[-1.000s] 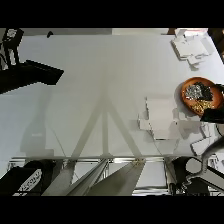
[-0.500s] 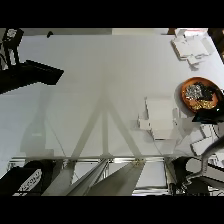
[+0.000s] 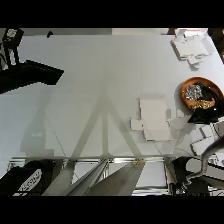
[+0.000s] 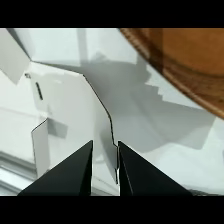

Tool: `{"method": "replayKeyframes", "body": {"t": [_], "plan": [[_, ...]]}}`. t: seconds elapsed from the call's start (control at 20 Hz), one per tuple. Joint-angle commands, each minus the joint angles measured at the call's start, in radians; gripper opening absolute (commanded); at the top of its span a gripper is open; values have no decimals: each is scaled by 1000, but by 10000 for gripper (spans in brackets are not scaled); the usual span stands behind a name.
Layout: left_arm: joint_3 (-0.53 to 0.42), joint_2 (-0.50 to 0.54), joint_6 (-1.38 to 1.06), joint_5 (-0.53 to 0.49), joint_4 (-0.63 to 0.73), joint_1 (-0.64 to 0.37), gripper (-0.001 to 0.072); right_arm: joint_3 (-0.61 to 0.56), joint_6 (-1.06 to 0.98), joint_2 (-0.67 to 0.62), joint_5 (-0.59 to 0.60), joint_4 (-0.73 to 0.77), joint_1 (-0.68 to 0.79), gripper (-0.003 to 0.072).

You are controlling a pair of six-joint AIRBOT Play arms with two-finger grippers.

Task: Fold the box and place the chain.

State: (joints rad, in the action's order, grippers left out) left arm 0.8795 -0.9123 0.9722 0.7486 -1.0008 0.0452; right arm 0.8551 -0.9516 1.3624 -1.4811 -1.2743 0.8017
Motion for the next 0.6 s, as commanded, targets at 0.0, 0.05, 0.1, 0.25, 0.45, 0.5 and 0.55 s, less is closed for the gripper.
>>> {"method": "replayKeyframes", "body": {"t": [0.0, 0.05, 0.1, 0.25, 0.45, 0.5, 0.55], "plan": [[0, 0, 0, 0, 0, 0, 695, 0, 13, 1, -56, 57, 0, 156], [0, 0, 0, 0, 0, 0, 695, 0, 9, 1, -59, 94, 0, 158], [0, 0, 0, 0, 0, 0, 695, 0, 10, 1, -66, 126, 0, 179], [0, 0, 0, 0, 0, 0, 695, 0, 7, 1, -71, 146, 0, 205], [0, 0, 0, 0, 0, 0, 695, -2, 10, 1, -64, 145, -19, 220], [0, 0, 0, 0, 0, 0, 695, -2, 10, 1, -55, 144, -34, 272], [0, 0, 0, 0, 0, 0, 695, -2, 10, 1, -42, 137, -50, 283]]}}
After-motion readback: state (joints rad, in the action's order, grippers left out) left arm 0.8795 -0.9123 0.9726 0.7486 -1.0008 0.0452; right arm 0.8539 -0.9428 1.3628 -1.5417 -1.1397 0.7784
